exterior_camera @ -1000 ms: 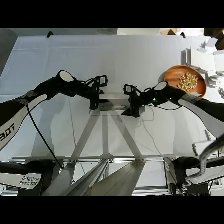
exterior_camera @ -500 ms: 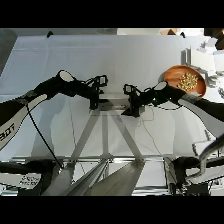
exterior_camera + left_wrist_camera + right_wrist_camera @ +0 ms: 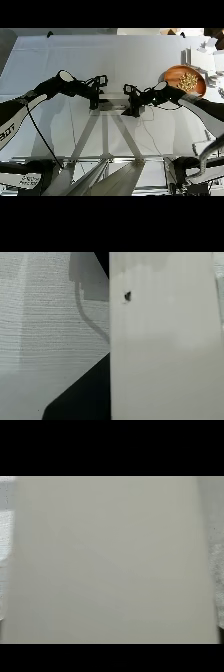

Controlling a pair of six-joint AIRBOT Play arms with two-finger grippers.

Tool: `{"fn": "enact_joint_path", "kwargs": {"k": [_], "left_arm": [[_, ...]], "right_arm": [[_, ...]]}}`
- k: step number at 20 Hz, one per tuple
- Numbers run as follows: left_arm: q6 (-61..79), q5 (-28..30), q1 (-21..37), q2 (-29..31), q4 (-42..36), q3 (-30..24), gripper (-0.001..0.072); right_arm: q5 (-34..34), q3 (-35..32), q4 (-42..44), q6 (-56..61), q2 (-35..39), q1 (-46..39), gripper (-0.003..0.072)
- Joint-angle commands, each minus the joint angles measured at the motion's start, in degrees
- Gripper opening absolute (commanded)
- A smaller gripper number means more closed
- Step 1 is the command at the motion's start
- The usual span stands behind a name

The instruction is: Fold the box and place the chain.

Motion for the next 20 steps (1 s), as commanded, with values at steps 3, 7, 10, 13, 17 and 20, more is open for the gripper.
{"fn": "enact_joint_path", "kwargs": {"k": [3, 7, 10, 13, 17, 20], "left_arm": [[-0.4, -0.4, 0.5, 0.7, 0.1, 0.0, 0.0361], [-1.4, -0.4, 0.5, 2.7, 3.1, 0.0, 0.0377], [-6.3, -1.4, 1.6, 6.6, 12.1, 0.0, 0.0377], [-11.6, -5.8, 4.7, 11.0, 17.0, 0.0, 0.0376], [-17.0, -14.9, 6.4, 15.4, 17.0, 0.0, 0.0011], [-17.2, -17.2, 4.0, 15.5, 16.7, -1.3, 0.0011]], "right_arm": [[0.0, 0.0, 0.0, 0.0, 0.0, 0.0, 0.0526], [0.0, 0.0, 0.0, 0.0, 0.0, 0.0, 0.0526], [0.0, 0.0, 0.0, 0.0, 0.0, 0.0, 0.0526], [0.0, 0.0, 0.0, 0.0, 0.0, 0.0, 0.0526], [0.0, 0.0, 0.0, 0.0, 0.0, 0.0, 0.0526], [0.0, 0.0, 0.0, 0.0, 0.0, 0.0, 0.0526]]}}
